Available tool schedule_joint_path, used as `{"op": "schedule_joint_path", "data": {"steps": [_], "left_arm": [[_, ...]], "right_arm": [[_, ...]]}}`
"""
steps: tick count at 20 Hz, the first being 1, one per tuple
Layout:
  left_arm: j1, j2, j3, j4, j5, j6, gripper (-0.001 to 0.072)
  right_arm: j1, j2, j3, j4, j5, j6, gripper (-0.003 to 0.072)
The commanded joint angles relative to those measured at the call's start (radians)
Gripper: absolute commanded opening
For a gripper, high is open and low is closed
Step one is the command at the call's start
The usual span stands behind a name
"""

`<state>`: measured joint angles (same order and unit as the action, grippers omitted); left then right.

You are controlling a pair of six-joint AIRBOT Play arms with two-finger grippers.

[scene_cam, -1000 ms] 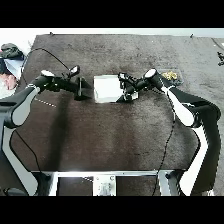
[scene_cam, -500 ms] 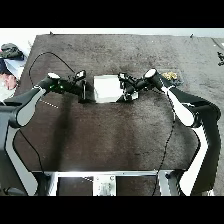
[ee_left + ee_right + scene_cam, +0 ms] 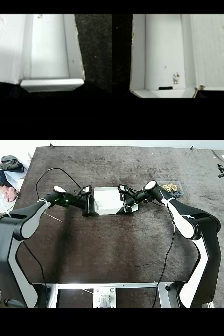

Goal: Fold the box and place the chain.

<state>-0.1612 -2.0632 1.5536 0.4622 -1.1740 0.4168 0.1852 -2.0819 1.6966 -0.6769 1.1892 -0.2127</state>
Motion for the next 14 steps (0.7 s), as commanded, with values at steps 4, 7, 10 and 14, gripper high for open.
{"op": "schedule_joint_path", "data": {"steps": [4, 7, 10, 14], "left_arm": [[-0.008, -0.016, 0.001, -0.052, 0.008, 0.034, 0.072], [-0.008, -0.016, 0.0, -0.09, -0.019, 0.034, 0.072], [-0.008, -0.016, 0.0, -0.08, -0.008, 0.029, 0.072], [-0.008, -0.017, 0.0, -0.073, 0.015, 0.029, 0.072]], "right_arm": [[0.0, 0.0, 0.001, 0.0, 0.0, 0.0, 0.0597], [0.0, 0.0, 0.001, 0.0, 0.0, 0.0, 0.0597], [0.0, 0.0, 0.001, 0.0, 0.0, 0.0, 0.0597], [0.0, 0.0, 0.001, 0.0, 0.0, 0.0, 0.0597]]}}
